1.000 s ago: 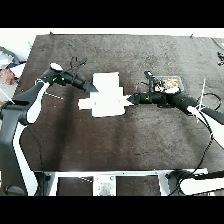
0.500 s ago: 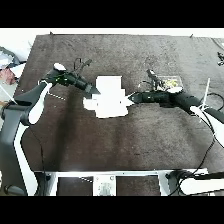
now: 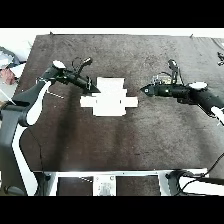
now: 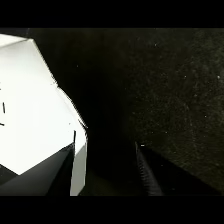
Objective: Fold the box and place the chain.
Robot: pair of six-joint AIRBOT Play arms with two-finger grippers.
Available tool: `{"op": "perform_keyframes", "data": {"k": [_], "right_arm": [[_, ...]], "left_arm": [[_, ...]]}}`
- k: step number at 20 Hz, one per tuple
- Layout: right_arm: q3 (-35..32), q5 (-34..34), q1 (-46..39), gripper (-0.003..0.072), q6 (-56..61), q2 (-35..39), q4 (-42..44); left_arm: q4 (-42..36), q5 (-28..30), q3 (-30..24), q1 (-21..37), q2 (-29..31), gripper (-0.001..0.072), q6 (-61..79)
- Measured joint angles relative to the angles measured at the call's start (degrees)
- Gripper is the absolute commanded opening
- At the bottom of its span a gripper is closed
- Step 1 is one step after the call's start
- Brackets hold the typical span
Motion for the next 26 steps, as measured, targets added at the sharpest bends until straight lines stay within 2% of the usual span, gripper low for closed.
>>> {"op": "perform_keyframes", "data": {"k": [8,12,20,26], "right_arm": [[-0.04,0.61,-0.70,0.0448,-0.26,0.81,-0.22],[-0.17,0.66,-0.70,0.0448,-1.16,0.85,-0.22],[-0.31,0.63,-0.13,0.0448,-1.73,0.85,-0.20],[-0.31,0.13,3.28,0.0447,-5.62,0.85,-0.20]], "left_arm": [[2.16,5.97,-0.48,0.00,0.13,0.0007,11.13],[0.70,7.02,-1.16,0.81,0.13,0.0007,14.78],[-2.27,8.17,-7.43,1.73,0.09,0.0007,22.60],[-2.51,8.96,-8.68,1.84,-0.02,0.0013,24.65]]}}
